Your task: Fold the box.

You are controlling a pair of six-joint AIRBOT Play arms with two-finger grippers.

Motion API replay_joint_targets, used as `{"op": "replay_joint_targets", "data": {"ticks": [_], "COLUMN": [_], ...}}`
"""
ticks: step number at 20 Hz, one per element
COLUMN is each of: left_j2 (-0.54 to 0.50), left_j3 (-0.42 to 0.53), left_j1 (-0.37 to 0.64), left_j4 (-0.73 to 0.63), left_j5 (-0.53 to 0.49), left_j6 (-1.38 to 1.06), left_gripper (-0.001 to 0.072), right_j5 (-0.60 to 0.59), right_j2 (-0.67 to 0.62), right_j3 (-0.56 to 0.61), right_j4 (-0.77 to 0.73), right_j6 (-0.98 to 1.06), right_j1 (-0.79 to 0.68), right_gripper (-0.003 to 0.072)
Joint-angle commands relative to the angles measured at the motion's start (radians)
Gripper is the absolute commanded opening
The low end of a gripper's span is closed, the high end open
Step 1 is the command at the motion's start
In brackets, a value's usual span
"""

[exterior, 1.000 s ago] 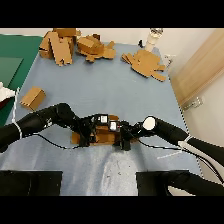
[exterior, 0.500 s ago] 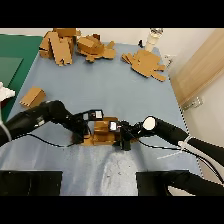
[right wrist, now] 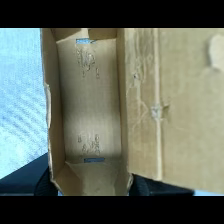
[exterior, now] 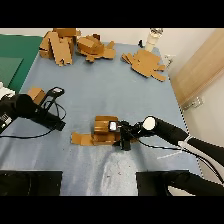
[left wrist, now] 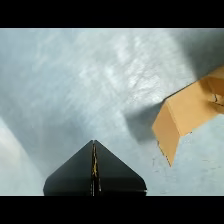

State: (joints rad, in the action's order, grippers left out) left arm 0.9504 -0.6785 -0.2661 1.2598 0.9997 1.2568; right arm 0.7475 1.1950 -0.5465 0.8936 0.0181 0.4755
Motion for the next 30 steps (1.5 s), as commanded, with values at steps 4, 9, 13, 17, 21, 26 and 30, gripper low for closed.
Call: {"op": "replay_joint_targets", "data": {"ticks": [4,9,13,17,21,26,30], "left_j2": [0.032,0.091,0.126,0.126,0.110,0.032,0.050], "left_j3": [0.134,0.142,0.147,0.146,0.143,0.143,0.144], "left_j1": [-0.031,-0.137,-0.204,-0.232,-0.232,-0.232,-0.232], "left_j4": [-0.177,-0.310,-0.391,-0.468,-0.570,-0.602,-0.673], "left_j5": [-0.018,-0.092,-0.215,-0.232,-0.229,-0.234,-0.239], "left_j6": [0.141,0.116,0.103,0.063,0.011,0.011,0.016], "left_gripper": [0.0016,0.0016,0.0016,0.0016,0.0016,0.0016,0.0017], "right_j5": [0.000,0.001,0.002,0.004,0.004,0.004,0.004], "right_j2": [0.001,0.001,0.001,0.001,0.001,0.000,0.001], "right_j3": [0.000,0.000,0.000,0.000,0.000,0.000,0.000], "right_j4": [-0.010,-0.018,-0.021,-0.021,-0.021,-0.021,-0.027], "right_j6": [0.000,0.000,0.000,0.000,0.000,0.000,0.000], "right_j1": [0.000,0.000,0.000,0.000,0.000,0.000,0.000], "right_gripper": [0.0447,0.0447,0.0447,0.0447,0.0447,0.0447,0.0447]}}
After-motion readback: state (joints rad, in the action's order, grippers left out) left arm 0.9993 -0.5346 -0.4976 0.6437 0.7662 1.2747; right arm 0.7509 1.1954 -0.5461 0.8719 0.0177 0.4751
